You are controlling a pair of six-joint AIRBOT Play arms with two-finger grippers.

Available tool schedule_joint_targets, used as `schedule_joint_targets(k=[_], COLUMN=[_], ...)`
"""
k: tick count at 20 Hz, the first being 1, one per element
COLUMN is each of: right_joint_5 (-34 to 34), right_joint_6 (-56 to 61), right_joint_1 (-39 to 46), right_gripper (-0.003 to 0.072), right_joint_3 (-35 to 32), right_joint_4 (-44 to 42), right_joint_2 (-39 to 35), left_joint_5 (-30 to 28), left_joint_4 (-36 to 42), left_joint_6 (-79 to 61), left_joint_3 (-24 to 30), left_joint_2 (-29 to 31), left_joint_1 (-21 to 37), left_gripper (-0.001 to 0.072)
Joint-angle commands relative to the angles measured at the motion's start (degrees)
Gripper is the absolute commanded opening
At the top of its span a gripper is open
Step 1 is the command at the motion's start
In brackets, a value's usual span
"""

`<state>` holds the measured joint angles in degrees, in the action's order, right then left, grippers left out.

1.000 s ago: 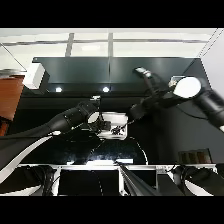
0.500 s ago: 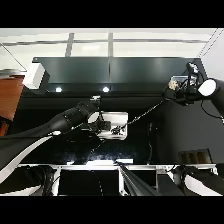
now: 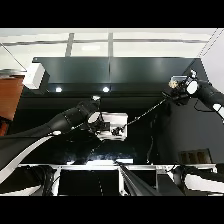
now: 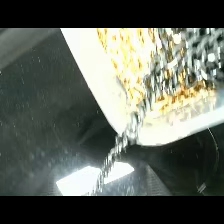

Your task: Fold the box and place the chain.

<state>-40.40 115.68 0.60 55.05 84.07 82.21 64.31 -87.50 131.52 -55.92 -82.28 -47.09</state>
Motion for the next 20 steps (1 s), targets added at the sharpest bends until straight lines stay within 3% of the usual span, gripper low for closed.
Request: schedule_joint_targets(k=[1, 2, 3, 7, 12, 16, 20], right_joint_5=[0.9, -0.4, -2.4, -7.6, -11.7, -19.1, -24.4], right_joint_6=[1.1, 0.7, -0.3, -10.7, -23.4, -29.3, -34.5], right_joint_1=[0.4, 0.8, 1.0, 1.0, 1.0, 0.9, 0.9], right_gripper=[0.0522, 0.0252, 0.0028, 0.0024, 0.0024, 0.0024, 0.0024], right_joint_3=[0.3, 0.4, 0.7, 1.9, 2.0, 2.0, 2.0], right_joint_4=[0.5, 0.6, 0.9, 0.9, -1.3, -10.3, -22.5], right_joint_2=[0.8, 0.8, 0.6, -3.0, -19.7, -34.6, -42.9], left_joint_5=[0.2, 0.2, 0.2, -0.3, -1.2, -1.3, -1.3], left_joint_4=[-0.1, -0.1, -0.1, -0.1, -0.1, -0.2, -0.2], left_joint_6=[0.0, 0.0, 0.0, 0.0, 0.0, 0.0, 0.0], left_joint_3=[0.0, 0.0, 0.0, 0.0, 0.0, 0.0, 0.0], left_joint_2=[-0.1, -0.1, -0.1, -0.1, -0.1, -0.1, -0.1], left_joint_1=[0.0, 0.0, 0.0, 0.0, 0.0, 0.0, 0.0], left_gripper=[0.0030, 0.0031, 0.0030, 0.0030, 0.0030, 0.0030, 0.0030])
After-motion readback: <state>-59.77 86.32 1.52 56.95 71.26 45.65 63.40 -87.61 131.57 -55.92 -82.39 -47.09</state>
